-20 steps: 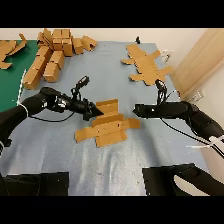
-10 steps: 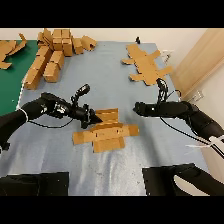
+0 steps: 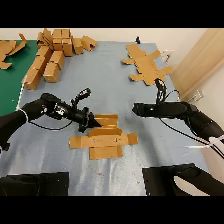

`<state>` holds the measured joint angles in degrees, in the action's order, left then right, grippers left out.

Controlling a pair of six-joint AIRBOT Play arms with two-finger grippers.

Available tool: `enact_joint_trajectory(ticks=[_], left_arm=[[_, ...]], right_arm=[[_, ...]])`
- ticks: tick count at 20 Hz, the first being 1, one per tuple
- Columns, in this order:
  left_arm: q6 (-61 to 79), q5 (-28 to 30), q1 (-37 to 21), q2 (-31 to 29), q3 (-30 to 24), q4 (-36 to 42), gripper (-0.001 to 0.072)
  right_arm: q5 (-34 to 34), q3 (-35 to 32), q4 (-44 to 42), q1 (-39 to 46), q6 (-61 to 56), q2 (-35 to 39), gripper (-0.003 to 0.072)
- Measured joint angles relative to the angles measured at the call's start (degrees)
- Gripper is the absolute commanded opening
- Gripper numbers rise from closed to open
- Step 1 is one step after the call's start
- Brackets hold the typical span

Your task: Fold the box.

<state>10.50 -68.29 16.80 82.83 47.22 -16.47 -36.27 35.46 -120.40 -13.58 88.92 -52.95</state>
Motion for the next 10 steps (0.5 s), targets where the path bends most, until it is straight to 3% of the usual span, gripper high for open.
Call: enact_joint_trajectory(ticks=[10], left_arm=[[3.8, 2.1, 1.6, 0.0, -1.0, 5.1, 0.0011]], right_arm=[[0.8, 0.0, 0.7, -0.1, 0.0, 0.0, 0.0004]])
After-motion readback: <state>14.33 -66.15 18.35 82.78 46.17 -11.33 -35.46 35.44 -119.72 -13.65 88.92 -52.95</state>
